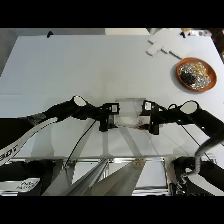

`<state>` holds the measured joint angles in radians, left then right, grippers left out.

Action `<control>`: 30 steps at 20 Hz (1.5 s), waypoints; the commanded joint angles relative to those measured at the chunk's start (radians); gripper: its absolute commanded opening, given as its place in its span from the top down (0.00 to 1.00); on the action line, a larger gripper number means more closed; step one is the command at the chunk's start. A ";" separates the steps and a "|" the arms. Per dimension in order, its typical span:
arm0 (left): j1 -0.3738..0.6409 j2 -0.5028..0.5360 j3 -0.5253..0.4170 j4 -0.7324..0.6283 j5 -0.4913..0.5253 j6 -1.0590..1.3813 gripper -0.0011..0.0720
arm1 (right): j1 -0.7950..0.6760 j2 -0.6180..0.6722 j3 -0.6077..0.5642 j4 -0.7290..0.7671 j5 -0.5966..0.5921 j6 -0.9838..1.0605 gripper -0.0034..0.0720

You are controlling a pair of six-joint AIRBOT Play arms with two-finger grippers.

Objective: Fold the box and place the chain.

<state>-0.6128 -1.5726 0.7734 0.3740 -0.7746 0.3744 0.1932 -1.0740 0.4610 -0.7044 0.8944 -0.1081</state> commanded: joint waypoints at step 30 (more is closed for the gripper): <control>0.000 0.000 0.000 0.000 0.000 0.000 0.53 | -0.410 0.051 0.000 -0.234 0.144 1.358 0.93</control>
